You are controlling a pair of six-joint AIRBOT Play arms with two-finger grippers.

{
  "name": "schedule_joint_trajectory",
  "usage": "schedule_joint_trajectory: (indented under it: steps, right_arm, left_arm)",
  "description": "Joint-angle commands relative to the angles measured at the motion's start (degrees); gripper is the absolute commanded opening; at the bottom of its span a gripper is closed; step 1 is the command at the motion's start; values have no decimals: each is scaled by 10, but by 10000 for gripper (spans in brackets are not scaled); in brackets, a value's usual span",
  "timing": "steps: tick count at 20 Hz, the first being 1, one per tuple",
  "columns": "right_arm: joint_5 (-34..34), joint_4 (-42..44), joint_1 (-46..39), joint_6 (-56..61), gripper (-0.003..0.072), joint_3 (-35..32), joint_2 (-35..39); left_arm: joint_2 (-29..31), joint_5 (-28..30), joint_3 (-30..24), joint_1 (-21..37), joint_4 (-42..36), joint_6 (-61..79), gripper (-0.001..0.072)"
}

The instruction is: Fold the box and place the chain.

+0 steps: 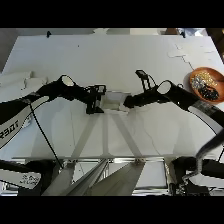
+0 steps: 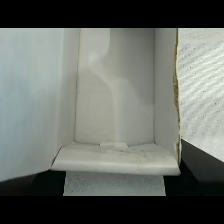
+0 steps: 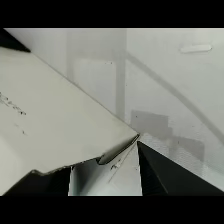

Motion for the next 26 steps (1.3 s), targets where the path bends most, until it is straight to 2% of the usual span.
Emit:
schedule_joint_trajectory:
  steps: [1, 7, 9, 13, 18, 22, 26]
  right_arm:
    - [4, -73, 20, 44, 411, 0, 0]
    - [-10, -226, 51, 263, 402, 0, 0]
    - [-3, -263, 63, 309, 331, 1, 0]
    - [-7, -272, 80, 369, 323, 8, 0]
    - [-11, -328, 97, 495, 323, 29, 0]
    - [-35, -337, 110, 571, 323, 38, 0]
    - [-34, -337, 124, 581, 323, 42, 0]
  left_arm:
    - [0, 0, 0, 0, 0, 0, 486]
    - [0, 0, 0, 0, 0, 0, 486]
    - [0, 0, 0, 0, 0, 0, 486]
    - [0, 0, 0, 0, 0, 0, 486]
    - [0, 0, 0, 0, 0, 0, 486]
    - [0, 0, 0, 0, 0, 0, 486]
    - [0, 0, 0, 0, 0, 0, 486]
